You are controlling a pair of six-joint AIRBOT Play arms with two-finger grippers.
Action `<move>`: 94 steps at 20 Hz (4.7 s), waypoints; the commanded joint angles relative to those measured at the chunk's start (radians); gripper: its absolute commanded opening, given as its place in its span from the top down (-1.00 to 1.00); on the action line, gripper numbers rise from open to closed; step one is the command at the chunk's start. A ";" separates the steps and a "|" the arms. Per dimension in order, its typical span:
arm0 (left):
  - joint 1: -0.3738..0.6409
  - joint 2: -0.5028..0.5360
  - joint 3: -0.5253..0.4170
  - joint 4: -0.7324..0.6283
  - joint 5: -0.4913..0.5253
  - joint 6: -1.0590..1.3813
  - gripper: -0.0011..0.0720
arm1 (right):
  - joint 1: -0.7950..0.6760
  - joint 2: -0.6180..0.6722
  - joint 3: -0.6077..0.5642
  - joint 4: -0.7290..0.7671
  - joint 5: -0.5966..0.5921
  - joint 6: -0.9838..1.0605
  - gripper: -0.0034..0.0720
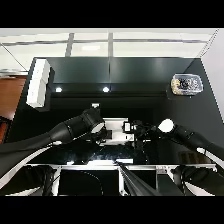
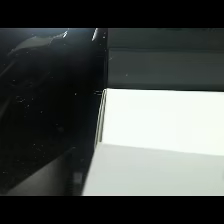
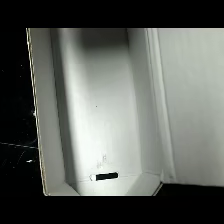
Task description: Fold the box and place the chain.
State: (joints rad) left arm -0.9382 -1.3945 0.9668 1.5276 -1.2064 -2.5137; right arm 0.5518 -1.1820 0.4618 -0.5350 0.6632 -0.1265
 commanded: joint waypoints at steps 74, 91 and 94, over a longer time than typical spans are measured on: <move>0.048 -0.003 -0.032 -0.048 0.080 0.130 0.90 | 0.008 0.134 0.011 -0.153 0.056 0.103 -0.47; 0.048 -0.003 -0.032 -0.052 0.080 0.127 0.90 | 0.055 0.053 -0.006 0.045 0.031 0.150 0.54; 0.048 -0.003 -0.032 -0.053 0.080 0.127 0.90 | 0.055 0.053 -0.006 0.073 0.016 0.150 0.00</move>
State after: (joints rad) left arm -0.8902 -1.3979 0.9344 1.4754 -1.1275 -2.3867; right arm 0.6064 -1.1236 0.4580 -0.4889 0.6865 0.0235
